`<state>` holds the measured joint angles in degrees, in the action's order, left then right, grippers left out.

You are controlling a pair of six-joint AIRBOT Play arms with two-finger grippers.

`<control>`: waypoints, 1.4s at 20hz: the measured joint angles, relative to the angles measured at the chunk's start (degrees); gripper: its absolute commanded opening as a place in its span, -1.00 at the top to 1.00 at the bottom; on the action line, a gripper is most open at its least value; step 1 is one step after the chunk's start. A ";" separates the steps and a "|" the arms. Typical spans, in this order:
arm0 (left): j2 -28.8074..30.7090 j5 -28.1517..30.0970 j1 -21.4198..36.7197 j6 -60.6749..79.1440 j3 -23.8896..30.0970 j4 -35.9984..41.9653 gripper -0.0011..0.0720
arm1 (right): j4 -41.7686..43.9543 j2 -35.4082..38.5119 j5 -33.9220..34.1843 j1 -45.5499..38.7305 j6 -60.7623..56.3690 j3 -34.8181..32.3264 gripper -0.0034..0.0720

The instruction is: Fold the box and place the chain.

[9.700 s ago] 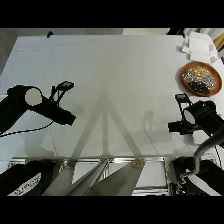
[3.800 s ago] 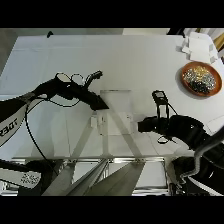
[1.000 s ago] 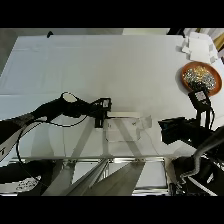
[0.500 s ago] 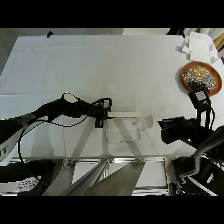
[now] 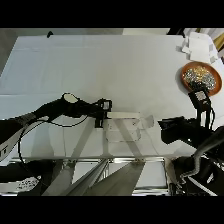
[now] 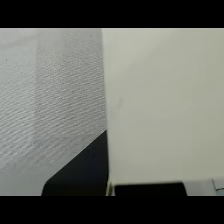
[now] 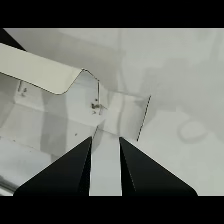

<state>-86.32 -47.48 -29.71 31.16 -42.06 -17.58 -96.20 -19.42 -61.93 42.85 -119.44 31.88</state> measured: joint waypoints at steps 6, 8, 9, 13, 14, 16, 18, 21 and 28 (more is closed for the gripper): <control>-0.02 0.44 0.00 1.49 -0.63 -0.33 0.96 | 0.00 0.00 0.00 0.00 0.00 0.00 0.38; -0.22 0.50 0.00 1.64 -1.46 -0.83 0.96 | 0.00 0.00 0.07 0.02 0.00 0.00 0.38; -0.48 0.28 0.00 1.66 -1.97 -1.38 0.96 | 0.00 0.00 0.11 0.00 0.00 0.00 0.38; -1.81 -0.66 0.00 1.81 -3.13 -1.90 0.96 | 0.00 0.00 0.35 0.02 0.00 0.00 0.38; -2.14 -0.83 0.02 1.84 -3.28 -1.95 0.96 | 0.00 0.00 0.37 0.02 0.00 0.00 0.38; -2.62 -1.09 0.02 1.86 -3.45 -2.01 0.96 | 0.00 0.00 0.48 0.02 -0.02 0.00 0.38; -2.89 -1.22 0.02 1.86 -3.52 -2.14 0.96 | -0.02 0.00 0.50 0.00 -0.02 0.00 0.38; -3.08 -1.25 0.02 1.88 -3.56 -2.27 0.94 | -0.02 0.00 0.50 0.02 -0.02 0.00 0.38; -3.10 -1.20 0.02 1.88 -3.56 -2.49 0.94 | 0.50 0.00 0.59 0.00 2.75 0.00 0.88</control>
